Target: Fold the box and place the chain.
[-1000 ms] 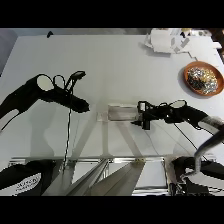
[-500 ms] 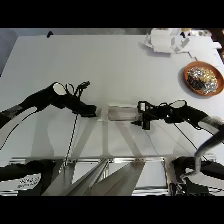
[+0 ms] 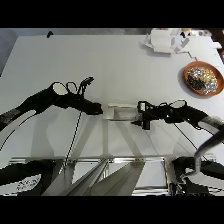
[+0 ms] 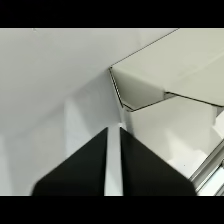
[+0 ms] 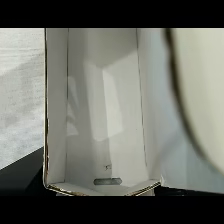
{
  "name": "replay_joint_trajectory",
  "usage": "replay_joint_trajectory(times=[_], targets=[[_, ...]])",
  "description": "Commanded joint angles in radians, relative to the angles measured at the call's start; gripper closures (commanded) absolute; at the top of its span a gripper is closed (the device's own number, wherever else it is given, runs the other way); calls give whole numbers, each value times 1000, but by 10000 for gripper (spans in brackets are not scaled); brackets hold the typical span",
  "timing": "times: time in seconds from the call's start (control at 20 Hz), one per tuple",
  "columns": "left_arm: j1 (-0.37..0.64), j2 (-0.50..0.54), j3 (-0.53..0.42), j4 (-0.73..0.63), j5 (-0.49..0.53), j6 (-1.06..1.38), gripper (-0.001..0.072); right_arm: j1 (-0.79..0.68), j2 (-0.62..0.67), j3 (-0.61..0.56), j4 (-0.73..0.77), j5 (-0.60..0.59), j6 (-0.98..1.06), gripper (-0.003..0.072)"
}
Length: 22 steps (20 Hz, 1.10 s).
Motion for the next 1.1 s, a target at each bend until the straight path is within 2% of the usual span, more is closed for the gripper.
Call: replay_joint_trajectory(times=[0.0, 0.4, 0.5, 0.85, 0.9, 0.95, 1.0, 1.05], targets=[[-24, 26, 0, -11, 17, 9, 485, 0, 1, 1, 0, 0, 0, 324], [-54, 54, 0, -11, 14, 8, 476, 0, 1, 1, 1, 0, 0, 324], [-71, 54, 0, -11, 8, 8, 390, 0, 1, 1, 0, 0, 0, 324], [-137, 53, 2, -2, 77, -3, 355, 0, 1, 1, 1, 0, 0, 324], [-146, 53, 2, 6, 90, -12, 316, 0, 1, 1, 0, 0, 0, 324], [-159, 53, 5, 35, 104, -60, 228, 0, 1, 1, 0, 0, 0, 324], [-172, 53, 12, 72, 112, -115, 191, 0, 1, 1, 0, 0, 0, 324], [-186, 53, 20, 113, 117, -155, 191, 0, 1, 1, 0, 0, 0, 324]])
